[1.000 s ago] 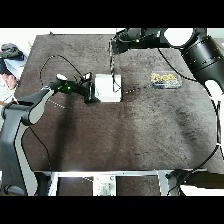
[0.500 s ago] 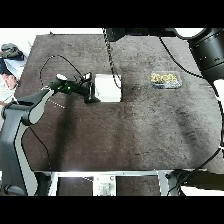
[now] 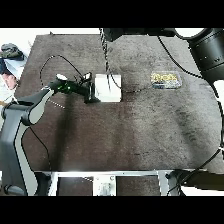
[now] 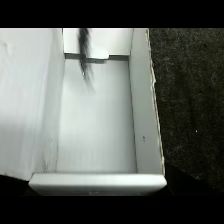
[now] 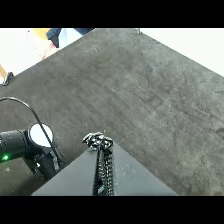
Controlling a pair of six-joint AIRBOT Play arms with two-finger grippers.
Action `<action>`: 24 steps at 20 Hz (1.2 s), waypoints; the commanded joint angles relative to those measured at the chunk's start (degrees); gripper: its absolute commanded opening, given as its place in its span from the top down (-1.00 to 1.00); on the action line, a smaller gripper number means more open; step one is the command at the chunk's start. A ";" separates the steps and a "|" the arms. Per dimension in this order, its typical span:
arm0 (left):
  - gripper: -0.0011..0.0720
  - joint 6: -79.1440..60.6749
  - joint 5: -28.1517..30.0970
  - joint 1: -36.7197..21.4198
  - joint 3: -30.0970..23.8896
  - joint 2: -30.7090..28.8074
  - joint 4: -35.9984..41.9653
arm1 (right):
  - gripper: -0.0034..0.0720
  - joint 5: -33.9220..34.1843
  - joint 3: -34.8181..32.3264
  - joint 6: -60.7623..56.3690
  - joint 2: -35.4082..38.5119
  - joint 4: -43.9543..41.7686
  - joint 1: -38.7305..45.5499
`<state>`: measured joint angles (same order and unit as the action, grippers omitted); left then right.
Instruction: Fold the box and place the chain.
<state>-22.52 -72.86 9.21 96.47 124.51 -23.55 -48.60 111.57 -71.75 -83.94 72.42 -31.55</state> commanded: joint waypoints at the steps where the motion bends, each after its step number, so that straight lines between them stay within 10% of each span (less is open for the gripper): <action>1: 0.02 0.00 0.02 0.02 0.02 0.00 0.00 | 0.88 -2.21 -1.33 -0.15 -0.46 1.20 -0.02; 5: 0.02 0.00 0.00 0.02 0.02 0.00 0.00 | 0.87 -3.76 -10.82 -3.52 -2.25 5.84 1.05; 7: 0.02 0.00 0.02 0.02 0.02 0.00 0.00 | 0.15 -2.89 -16.11 -3.54 -3.61 5.97 3.02; 18: 0.02 0.00 0.02 0.02 0.02 0.00 0.00 | 0.13 2.69 -38.56 -12.33 -3.52 4.13 22.64; 20: 0.02 0.00 0.02 0.02 0.02 0.00 0.00 | -0.40 7.13 -43.41 -14.25 -3.67 -1.75 28.79; 24: 0.02 0.00 0.00 0.02 0.02 0.00 0.00 | -0.17 15.19 -45.72 -13.97 -7.96 -11.96 33.40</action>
<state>-22.52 -72.86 9.21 96.49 124.51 -23.53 -39.05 68.31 -84.68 -89.54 68.05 -1.98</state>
